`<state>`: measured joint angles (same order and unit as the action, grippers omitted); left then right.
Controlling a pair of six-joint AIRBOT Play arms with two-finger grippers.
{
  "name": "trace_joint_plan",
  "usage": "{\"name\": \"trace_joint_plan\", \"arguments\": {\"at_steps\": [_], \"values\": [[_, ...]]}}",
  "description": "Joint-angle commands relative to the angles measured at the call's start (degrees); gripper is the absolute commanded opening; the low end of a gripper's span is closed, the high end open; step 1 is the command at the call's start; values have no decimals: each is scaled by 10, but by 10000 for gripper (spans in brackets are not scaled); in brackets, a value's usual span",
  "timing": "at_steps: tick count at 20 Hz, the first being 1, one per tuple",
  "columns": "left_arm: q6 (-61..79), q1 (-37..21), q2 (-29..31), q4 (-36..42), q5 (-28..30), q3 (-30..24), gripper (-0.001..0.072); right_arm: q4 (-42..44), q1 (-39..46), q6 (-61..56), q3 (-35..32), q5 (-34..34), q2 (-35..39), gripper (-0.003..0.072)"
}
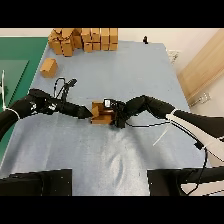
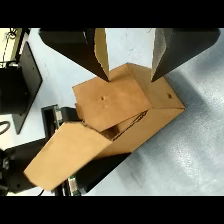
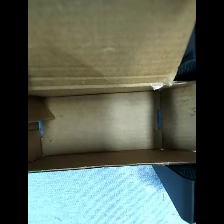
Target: Fold the box.
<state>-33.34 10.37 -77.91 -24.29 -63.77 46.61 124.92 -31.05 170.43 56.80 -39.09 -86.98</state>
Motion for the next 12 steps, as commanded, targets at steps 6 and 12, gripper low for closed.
{"name": "trace_joint_plan", "arguments": {"at_steps": [6, 12], "values": [[-31, 18, -4, -13, 33, 12, 415, 0, 0, 0, 0, 0, 0, 503], [-166, 72, -33, -137, 33, 78, 417, 0, 0, 0, 0, 0, 0, 503]]}}
